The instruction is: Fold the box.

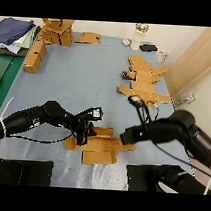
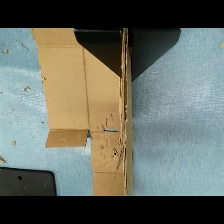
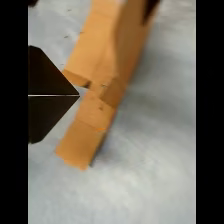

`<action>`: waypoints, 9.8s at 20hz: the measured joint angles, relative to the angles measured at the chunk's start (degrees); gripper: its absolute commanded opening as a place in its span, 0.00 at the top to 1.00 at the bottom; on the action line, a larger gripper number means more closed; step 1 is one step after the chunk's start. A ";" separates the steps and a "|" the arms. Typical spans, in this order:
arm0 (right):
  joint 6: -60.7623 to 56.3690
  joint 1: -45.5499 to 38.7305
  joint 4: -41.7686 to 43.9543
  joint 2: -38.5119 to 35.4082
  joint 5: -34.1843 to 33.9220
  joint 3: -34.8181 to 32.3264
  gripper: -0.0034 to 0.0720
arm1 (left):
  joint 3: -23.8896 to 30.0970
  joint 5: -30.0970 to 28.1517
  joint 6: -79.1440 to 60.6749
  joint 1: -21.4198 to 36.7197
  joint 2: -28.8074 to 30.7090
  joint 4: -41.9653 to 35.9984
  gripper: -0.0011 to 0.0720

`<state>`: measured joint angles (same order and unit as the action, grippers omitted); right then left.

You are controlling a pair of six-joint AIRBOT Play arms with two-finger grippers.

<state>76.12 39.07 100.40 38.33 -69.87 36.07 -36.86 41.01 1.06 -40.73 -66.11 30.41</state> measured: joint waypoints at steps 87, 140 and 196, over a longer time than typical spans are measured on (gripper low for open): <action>32.68 15.26 -14.49 -10.73 36.44 -23.96 0.00 | 0.00 -0.04 0.00 0.00 0.00 0.00 0.97; 95.36 -9.35 31.95 11.61 23.12 -17.00 0.09 | 0.00 -0.02 0.00 -0.04 0.00 -0.02 0.97; 95.32 -6.21 30.23 13.09 26.71 -16.94 0.33 | 0.02 -0.85 1.70 0.00 0.07 -1.03 0.97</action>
<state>171.43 32.86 130.63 51.42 -43.16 19.14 -36.84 40.16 2.76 -40.73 -66.04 29.39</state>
